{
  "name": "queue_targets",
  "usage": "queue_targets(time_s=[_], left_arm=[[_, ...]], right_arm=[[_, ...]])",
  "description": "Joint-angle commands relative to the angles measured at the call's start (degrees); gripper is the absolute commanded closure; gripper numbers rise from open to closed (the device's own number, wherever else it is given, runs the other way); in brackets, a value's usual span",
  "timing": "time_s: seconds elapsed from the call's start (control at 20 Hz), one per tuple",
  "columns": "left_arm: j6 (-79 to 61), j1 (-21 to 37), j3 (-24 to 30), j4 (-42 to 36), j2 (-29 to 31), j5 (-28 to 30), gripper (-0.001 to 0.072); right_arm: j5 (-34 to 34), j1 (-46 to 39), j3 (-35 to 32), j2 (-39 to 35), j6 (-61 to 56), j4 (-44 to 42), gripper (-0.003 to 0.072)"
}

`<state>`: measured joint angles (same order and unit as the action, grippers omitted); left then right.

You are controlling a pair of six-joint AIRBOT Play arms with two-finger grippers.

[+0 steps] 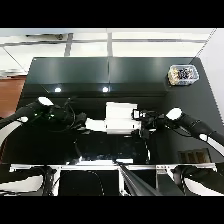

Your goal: Fold the box and place the chain.

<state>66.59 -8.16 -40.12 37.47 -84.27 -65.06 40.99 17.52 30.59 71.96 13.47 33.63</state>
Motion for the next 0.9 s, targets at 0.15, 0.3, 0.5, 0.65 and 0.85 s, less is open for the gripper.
queue_targets(time_s=[0.15,0.3,0.5,0.65,0.85], left_arm=[[-11.0,-4.0,-2.7,-10.0,-1.5,-2.3,0.0684],[-11.0,-4.0,-5.7,-7.7,-1.5,-7.2,0.0248],[-10.4,-5.2,-8.4,-8.2,-1.5,-9.0,0.0032],[-8.5,-7.9,-10.3,-7.9,-1.5,-7.2,0.0047],[-4.7,-11.4,-12.7,-5.8,-1.5,-6.4,0.0186]], right_arm=[[0.0,0.0,0.0,0.0,0.0,0.0,0.0582],[0.0,0.0,0.0,0.0,0.0,0.0,0.0582],[0.0,0.0,0.0,0.0,0.0,0.0,0.0582],[0.0,0.0,0.0,0.0,0.0,0.0,0.0582],[0.0,0.0,0.0,0.0,0.0,0.0,0.0582]])
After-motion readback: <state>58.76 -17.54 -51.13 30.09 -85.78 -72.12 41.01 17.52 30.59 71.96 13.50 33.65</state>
